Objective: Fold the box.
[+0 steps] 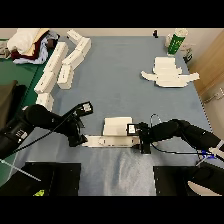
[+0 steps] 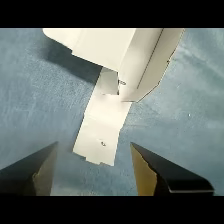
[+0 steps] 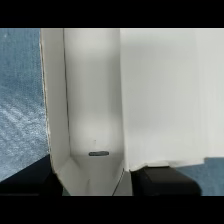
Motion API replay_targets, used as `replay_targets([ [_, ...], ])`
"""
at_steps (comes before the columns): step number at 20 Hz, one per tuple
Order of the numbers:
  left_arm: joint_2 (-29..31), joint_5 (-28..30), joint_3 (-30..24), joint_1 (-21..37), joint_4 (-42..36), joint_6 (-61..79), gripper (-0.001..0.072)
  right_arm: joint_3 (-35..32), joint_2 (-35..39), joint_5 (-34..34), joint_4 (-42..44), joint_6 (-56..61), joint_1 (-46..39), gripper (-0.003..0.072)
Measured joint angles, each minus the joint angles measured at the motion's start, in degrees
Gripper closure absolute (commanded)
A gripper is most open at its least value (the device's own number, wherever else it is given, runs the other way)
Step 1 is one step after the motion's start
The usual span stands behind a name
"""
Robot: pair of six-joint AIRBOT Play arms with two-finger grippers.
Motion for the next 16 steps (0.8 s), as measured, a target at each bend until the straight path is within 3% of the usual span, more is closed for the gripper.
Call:
replay_targets([
  [4,-3.3,6.1,-4.5,-2.6,-7.3,10.5,0.0041,0.0,0.0,0.0,0.0,0.0,0.0,0.0243],
  [6,-5.7,8.2,-5.4,-4.7,-10.1,13.9,0.0221,0.0,0.0,0.0,0.0,0.0,0.0,0.0243],
  [7,-7.0,9.1,-5.7,-5.8,-11.3,15.2,0.0249,0.0,0.0,0.0,0.0,0.0,0.0,0.0243],
  [11,-11.0,12.5,-6.1,-8.5,-15.4,18.8,0.0251,0.0,0.0,0.0,0.0,0.0,0.0,0.0243],
  [12,-11.8,13.5,-6.2,-8.8,-16.7,19.8,0.033,0.0,0.0,0.0,0.0,0.0,0.0,0.0243],
  [13,-12.5,14.7,-6.2,-9.0,-17.8,20.7,0.0484,0.0,0.0,0.0,0.0,0.0,0.0,0.0243],
  [16,-13.7,16.4,-6.1,-9.4,-19.8,23.3,0.0485,0.0,0.0,0.0,0.0,0.0,0.0,0.0243],
])
